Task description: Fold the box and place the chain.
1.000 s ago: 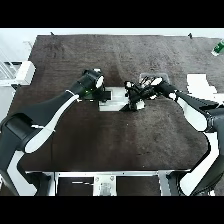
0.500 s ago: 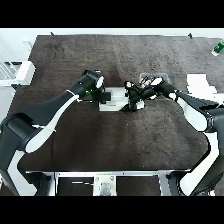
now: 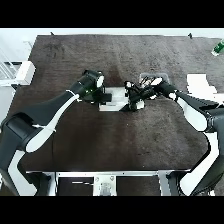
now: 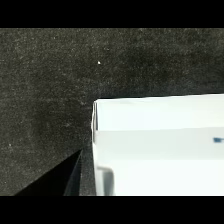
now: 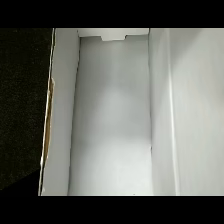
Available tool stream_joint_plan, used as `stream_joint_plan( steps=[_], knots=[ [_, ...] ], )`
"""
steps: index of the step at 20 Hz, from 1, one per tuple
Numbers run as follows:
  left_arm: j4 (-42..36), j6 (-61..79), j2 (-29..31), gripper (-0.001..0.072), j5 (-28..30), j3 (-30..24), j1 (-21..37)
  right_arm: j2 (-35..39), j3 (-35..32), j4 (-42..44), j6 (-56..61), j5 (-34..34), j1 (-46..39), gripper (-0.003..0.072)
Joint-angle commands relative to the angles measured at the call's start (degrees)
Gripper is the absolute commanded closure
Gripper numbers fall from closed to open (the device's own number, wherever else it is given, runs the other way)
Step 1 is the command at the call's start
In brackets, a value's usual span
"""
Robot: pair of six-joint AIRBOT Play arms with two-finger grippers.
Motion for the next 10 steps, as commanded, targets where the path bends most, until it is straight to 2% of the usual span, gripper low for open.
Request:
stream_joint_plan(
  steps=[1, 3, 6, 7, 10],
  knots=[
    [-0.2, 0.8, -0.1, 0.0423, -0.4, 0.1, 0.1, 0.0, 0.0, 0.0, 0.0, 0.0, 0.0, 0.0147],
    [0.0, 0.8, -0.1, 0.0433, -0.9, 0.1, 0.1, 0.0, 0.0, 0.0, 0.0, 0.0, 0.0, 0.0147],
    [0.5, 1.5, -0.1, 0.0482, -1.4, 0.1, 0.1, 0.0, 0.0, 0.0, 0.0, 0.0, 0.0, 0.0147],
    [0.7, 1.6, -0.1, 0.052, -1.5, 0.0, 0.1, 0.0, 0.0, 0.0, 0.0, 0.0, 0.0, 0.0147],
    [0.7, 1.6, -0.2, 0.0544, -1.7, 0.0, 0.1, 0.0, 0.0, 0.0, 0.0, 0.0, 0.0, 0.0147]
  ],
)
